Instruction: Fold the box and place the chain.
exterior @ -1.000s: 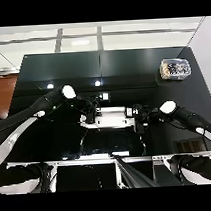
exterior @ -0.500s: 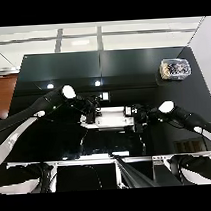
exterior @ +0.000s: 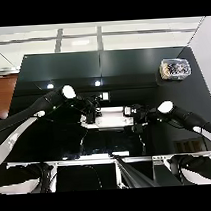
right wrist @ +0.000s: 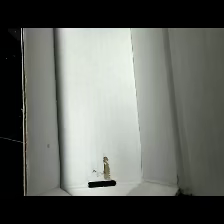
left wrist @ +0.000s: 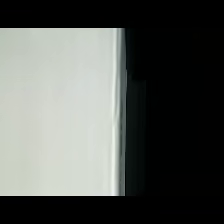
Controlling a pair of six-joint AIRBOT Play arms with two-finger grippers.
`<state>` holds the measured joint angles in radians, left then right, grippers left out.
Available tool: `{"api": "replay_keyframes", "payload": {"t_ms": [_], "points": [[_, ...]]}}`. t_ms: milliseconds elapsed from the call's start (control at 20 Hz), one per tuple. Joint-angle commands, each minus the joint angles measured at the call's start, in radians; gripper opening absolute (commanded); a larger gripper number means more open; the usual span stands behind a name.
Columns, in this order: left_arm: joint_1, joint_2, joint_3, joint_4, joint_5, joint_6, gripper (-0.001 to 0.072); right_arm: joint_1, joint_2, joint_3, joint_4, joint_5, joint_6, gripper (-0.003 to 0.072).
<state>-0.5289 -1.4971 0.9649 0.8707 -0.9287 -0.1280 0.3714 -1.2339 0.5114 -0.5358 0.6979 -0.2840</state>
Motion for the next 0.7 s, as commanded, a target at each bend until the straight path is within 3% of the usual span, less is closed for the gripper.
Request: {"api": "replay_keyframes", "payload": {"t_ms": [0,500,550,650], "points": [[0.0,0.0,0.0,0.0,0.001,0.0,0.0029,0.011,-0.003,0.001,-0.044,-0.011,0.024,0.0706],[0.0,0.0,0.0,0.008,0.001,0.0,0.0029,0.011,-0.003,0.0,-0.044,-0.013,0.026,0.0705],[0.0,0.0,0.0,0.008,0.001,0.0,0.0029,0.011,-0.003,0.0,-0.044,-0.013,0.026,0.0675],[0.0,0.0,0.0,0.008,0.0,0.0,0.0029,0.011,-0.003,0.0,-0.044,-0.013,0.026,0.0493]]}}
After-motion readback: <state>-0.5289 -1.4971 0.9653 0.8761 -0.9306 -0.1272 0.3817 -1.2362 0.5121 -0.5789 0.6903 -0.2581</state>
